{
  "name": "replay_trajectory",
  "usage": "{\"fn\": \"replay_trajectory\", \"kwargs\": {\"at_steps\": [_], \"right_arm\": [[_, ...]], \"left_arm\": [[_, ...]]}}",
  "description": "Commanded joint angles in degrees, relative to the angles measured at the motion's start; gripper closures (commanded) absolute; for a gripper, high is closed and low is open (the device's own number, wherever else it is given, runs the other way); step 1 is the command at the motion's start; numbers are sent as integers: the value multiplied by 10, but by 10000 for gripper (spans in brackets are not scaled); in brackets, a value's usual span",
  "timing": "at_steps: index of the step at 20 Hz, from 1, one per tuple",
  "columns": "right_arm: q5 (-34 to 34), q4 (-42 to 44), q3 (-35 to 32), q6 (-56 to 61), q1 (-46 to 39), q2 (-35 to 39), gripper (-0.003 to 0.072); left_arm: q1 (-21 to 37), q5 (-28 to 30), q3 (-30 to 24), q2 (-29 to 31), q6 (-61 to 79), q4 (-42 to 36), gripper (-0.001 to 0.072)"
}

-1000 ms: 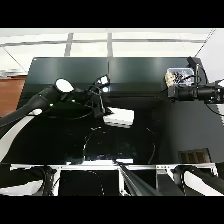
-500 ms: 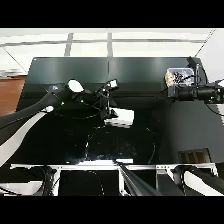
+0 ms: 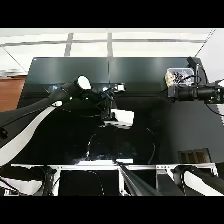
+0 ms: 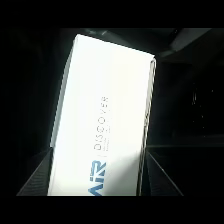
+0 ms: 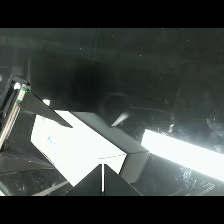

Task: Fold the box and place the chain.

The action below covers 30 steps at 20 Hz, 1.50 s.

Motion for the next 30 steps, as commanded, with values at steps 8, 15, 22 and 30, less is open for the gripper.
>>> {"fn": "replay_trajectory", "kwargs": {"at_steps": [8,15,22,30], "right_arm": [[0,0,0,0,0,0,673],[0,0,0,0,0,0,673],[7,3,0,7,0,0,673],[-3,3,0,18,0,0,673]], "left_arm": [[-51,0,37,-4,-73,140,6],[-106,66,42,-2,-100,221,363],[64,-12,87,34,-269,325,386],[401,9,140,33,-443,322,385]]}}
